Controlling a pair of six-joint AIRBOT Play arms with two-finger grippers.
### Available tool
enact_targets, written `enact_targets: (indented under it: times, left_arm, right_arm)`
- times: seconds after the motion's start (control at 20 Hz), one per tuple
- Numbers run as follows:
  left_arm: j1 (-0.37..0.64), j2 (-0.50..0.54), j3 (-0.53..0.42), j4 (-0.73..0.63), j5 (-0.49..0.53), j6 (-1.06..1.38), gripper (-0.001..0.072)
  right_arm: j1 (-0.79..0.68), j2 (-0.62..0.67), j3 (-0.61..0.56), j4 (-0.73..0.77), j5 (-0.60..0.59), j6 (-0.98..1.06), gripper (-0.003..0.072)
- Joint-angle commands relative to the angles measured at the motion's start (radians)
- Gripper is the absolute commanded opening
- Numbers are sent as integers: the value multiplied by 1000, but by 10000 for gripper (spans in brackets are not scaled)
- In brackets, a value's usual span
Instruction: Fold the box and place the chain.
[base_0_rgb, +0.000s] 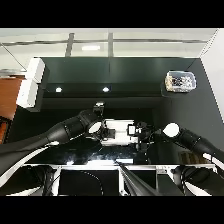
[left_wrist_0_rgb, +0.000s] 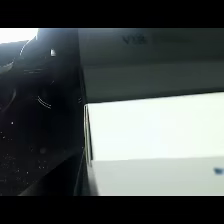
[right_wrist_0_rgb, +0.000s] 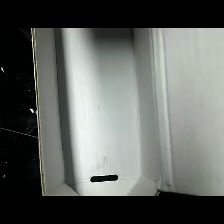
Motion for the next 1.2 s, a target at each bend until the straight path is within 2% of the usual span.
enact_targets:
  times: [0.0, 0.35, 0.4, 0.45, 0.55, 0.65, 0.75, 0.85, 1.15]
  left_arm:
    - [-3, -39, 35, 2, -64, -5, 224]
    - [-8, -41, 39, 10, -56, -14, 213]
    - [-8, -41, 39, 13, -51, -23, 153]
    - [-8, -41, 39, 17, -50, -43, 145]
    - [-8, -40, 39, 20, -51, -51, 29]
    - [-8, -40, 39, 19, -55, -54, 29]
    - [-8, -40, 39, 18, -60, -54, 50]
    - [-8, -40, 42, 16, -68, -54, 243]
    - [-7, -40, 50, 19, -80, -54, 250]
  right_arm:
    - [0, 0, 0, 0, 0, 0, 427]
    - [0, 0, 0, 0, 0, 0, 427]
    - [0, 0, 0, 0, 0, 0, 427]
    - [0, 0, 0, 0, 0, 0, 427]
    - [0, 0, 0, 0, 0, 0, 427]
    - [0, 0, 0, 0, 0, 0, 427]
    - [0, 0, 0, 0, 0, 0, 427]
    - [0, 0, 0, 0, 0, 0, 427]
    - [0, 0, 0, 0, 0, 0, 427]
